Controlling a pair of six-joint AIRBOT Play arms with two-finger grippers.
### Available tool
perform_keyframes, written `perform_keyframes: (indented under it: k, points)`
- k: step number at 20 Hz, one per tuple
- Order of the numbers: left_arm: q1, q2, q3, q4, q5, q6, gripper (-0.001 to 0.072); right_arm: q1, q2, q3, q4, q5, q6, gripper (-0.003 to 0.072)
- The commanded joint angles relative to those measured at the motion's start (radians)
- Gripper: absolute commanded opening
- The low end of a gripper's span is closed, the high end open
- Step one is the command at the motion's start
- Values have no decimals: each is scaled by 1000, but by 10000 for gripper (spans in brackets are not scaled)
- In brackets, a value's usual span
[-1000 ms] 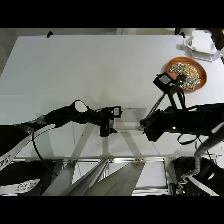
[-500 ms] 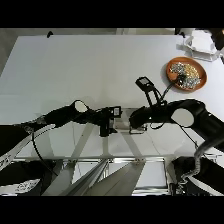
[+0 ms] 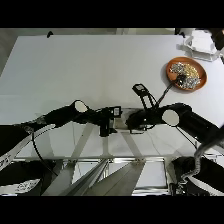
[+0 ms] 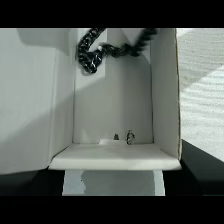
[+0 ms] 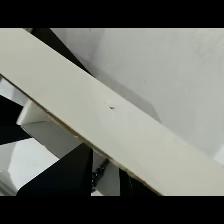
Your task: Fold the box and place the chain.
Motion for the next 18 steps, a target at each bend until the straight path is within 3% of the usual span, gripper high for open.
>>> perform_keyframes:
  k: [1, 5, 10, 14, 17, 18]
  points:
    - [0, 0, 0, 0, 0, 0, 435, 0, 51, -4, 19, 5, -16, 189]
    - [0, 0, 0, 0, 0, 0, 435, -15, 198, -4, -90, 106, -6, 214]
    - [0, 0, 0, 0, 0, 0, 435, -271, 276, 2, -177, 238, -8, 306]
    - [0, 0, 0, 0, 0, 0, 435, -513, 229, 2, -210, 110, -24, 311]
    - [0, 0, 0, 0, 0, 0, 435, -600, 89, 20, -235, 29, -82, 379]
    - [0, 0, 0, 0, 0, 0, 435, -611, 19, 48, -257, 29, -90, 443]
